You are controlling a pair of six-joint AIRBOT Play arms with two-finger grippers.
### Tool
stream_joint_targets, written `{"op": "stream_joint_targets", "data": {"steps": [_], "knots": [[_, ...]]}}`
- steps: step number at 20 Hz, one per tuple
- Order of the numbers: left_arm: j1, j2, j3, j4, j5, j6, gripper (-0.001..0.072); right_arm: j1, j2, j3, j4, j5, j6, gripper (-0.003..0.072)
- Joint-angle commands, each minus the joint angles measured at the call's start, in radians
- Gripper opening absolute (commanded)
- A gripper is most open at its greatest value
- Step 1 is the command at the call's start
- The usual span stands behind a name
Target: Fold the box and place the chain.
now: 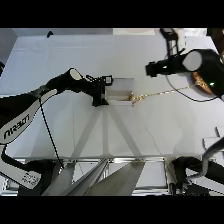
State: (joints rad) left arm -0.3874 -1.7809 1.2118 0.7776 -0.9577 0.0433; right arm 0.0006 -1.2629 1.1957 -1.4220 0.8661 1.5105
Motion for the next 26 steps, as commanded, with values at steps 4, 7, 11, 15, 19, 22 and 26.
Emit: {"op": "stream_joint_targets", "data": {"steps": [4,7,11,15,19,22,26], "knots": [[0.000,0.000,0.000,0.000,0.000,0.000,0.0213,-0.382,0.014,0.000,-0.088,-0.087,0.016,0.0325],[-0.001,0.000,0.000,0.000,0.000,0.000,0.0213,-0.519,-0.031,0.000,-0.062,-0.136,0.019,0.0521],[-0.001,0.000,0.000,0.000,0.000,0.000,0.0213,-0.605,-0.153,0.000,-0.064,-0.141,0.019,0.0520],[-0.001,0.000,0.000,0.000,0.000,0.000,0.0213,-0.642,-0.256,0.001,-0.064,-0.238,0.090,0.0520],[0.000,0.000,0.000,0.000,0.000,0.000,0.0213,-0.644,-0.343,0.001,-0.068,-0.253,0.122,0.0520],[-0.001,0.000,0.000,0.000,0.000,0.000,0.0213,-0.644,-0.396,0.001,-0.071,-0.275,0.192,0.0520],[-0.001,0.000,0.000,0.000,0.000,0.000,0.0213,-0.644,-0.438,0.003,-0.070,-0.282,0.248,0.0513]]}}
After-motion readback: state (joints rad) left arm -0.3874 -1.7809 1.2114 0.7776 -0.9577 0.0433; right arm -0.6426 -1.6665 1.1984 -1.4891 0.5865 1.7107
